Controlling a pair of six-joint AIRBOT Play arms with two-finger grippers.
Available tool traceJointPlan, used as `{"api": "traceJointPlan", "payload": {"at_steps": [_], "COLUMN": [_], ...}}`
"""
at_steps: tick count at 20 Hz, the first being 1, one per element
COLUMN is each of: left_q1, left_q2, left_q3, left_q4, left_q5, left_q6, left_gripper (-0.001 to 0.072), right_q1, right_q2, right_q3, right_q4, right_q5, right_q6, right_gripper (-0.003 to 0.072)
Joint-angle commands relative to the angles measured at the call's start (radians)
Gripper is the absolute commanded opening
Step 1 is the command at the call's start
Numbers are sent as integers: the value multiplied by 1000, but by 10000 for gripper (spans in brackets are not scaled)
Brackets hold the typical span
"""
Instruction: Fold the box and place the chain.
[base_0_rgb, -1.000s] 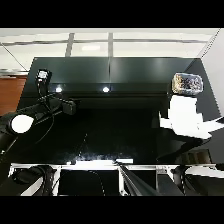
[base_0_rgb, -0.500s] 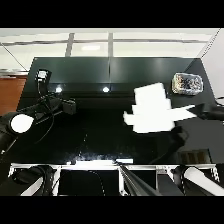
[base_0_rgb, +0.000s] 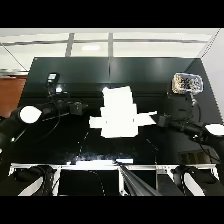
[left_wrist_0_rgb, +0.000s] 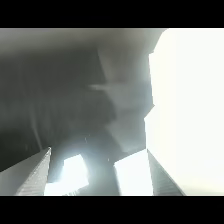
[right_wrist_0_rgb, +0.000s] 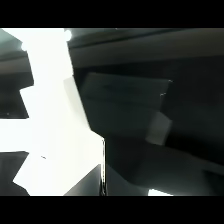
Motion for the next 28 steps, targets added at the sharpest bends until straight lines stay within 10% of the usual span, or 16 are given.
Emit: {"api": "traceJointPlan", "payload": {"at_steps": [1,6,13,22,23,25,28], "left_q1": [34,119,117,112,113,112,75], "left_q2": [-170,-447,-708,-736,-735,-715,-624], "left_q3": [90,221,312,326,327,328,319], "left_q4": [-173,-481,-545,-544,-543,-531,-423], "left_q5": [-202,-382,-789,-846,-850,-848,-769], "left_q6": [130,348,643,888,892,892,883], "left_gripper": [705,705,686,27,26,24,22], "right_q1": [151,207,211,210,209,188,147], "right_q2": [22,22,22,22,22,22,22], "right_q3": [-33,-33,-33,-32,-28,16,194], "right_q4": [26,26,26,11,-24,-171,-544], "right_q5": [-119,-127,-124,-124,-124,-92,93], "right_q6": [1,4,5,4,4,43,53], "right_gripper": [10,10,10,11,43,602,703]}}
